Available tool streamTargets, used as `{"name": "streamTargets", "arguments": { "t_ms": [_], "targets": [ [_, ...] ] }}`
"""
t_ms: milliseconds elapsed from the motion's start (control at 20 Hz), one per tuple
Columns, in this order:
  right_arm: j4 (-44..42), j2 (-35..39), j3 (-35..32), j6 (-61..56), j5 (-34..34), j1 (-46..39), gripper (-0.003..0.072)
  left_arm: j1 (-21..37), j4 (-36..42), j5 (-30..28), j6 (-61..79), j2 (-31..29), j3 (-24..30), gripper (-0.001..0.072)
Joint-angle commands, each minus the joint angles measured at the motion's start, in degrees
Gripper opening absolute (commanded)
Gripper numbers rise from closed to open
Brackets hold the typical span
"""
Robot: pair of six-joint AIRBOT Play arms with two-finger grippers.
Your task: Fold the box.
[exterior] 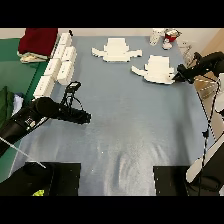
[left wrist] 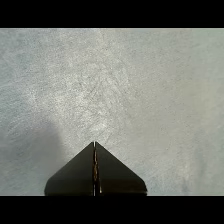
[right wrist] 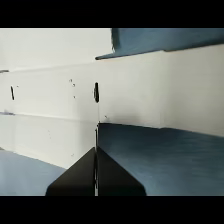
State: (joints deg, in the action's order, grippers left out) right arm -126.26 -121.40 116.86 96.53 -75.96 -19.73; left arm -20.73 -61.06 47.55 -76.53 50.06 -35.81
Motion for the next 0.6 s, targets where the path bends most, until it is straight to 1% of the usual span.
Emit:
{"name": "streamTargets", "arguments": {
  "t_ms": [0,150,300,450,550],
  "targets": [
    [-2.62,1.36,-0.50,1.25,-4.81,1.14,0.0000,0.00,-0.02,-0.02,0.02,-0.02,-0.02,0.0013],
    [-2.32,5.79,-5.35,1.53,-6.67,4.04,-0.0001,0.00,0.00,-0.02,0.02,-0.02,-0.02,0.0012],
    [1.53,12.79,-13.66,1.42,-6.73,8.04,-0.0001,0.00,0.00,-0.02,0.02,0.00,-0.02,0.0013],
    [2.80,21.49,-25.75,0.72,-6.36,11.93,-0.0001,0.00,0.00,-0.02,0.02,-0.02,-0.02,0.0012],
    [3.78,28.94,-35.78,-0.61,-5.03,14.86,-0.0002,0.00,0.00,-0.02,0.02,0.00,-0.02,0.0012]
  ]
}}
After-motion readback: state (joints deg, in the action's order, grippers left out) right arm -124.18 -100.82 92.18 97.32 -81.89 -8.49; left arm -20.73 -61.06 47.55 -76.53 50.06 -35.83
